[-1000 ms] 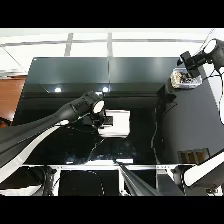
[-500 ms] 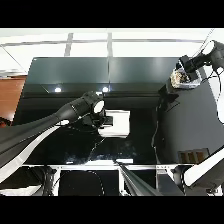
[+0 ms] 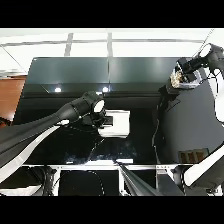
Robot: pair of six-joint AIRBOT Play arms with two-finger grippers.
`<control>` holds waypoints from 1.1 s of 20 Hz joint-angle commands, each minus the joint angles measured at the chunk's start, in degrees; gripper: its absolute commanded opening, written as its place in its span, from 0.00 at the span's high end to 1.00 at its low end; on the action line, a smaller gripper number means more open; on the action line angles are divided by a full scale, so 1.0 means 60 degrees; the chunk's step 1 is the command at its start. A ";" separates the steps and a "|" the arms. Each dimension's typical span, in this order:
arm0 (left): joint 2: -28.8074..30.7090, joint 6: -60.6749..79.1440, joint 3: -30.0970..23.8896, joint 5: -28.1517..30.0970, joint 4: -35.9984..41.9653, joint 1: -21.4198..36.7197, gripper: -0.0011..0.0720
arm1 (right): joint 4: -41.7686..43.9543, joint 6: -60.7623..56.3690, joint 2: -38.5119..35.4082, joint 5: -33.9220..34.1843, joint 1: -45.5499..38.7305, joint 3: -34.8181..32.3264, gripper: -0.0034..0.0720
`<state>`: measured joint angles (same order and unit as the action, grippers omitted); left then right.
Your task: Fold the box and place the chain.
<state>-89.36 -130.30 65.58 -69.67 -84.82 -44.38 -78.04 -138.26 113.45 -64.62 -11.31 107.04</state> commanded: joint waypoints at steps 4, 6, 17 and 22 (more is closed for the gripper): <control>0.0000 0.0000 -0.0004 -0.0240 0.0004 0.0007 0.94 | 0.0477 0.2317 -0.0073 0.0004 -0.0076 0.0015 0.93; 0.0004 0.0000 0.0025 -0.0259 0.0007 0.0007 0.94 | 0.0455 0.3257 -0.0357 -0.0135 -0.0091 0.0011 0.94; 0.0109 -0.0102 0.0590 -0.0663 -0.0007 -0.0004 0.94 | 0.0390 0.6317 -0.2616 -0.0954 -0.0317 0.0011 0.94; 0.0364 -0.0404 0.0586 -0.0076 -0.0036 -0.0004 0.94 | 0.0444 0.7639 -0.3599 -0.1818 -0.0361 0.0000 0.94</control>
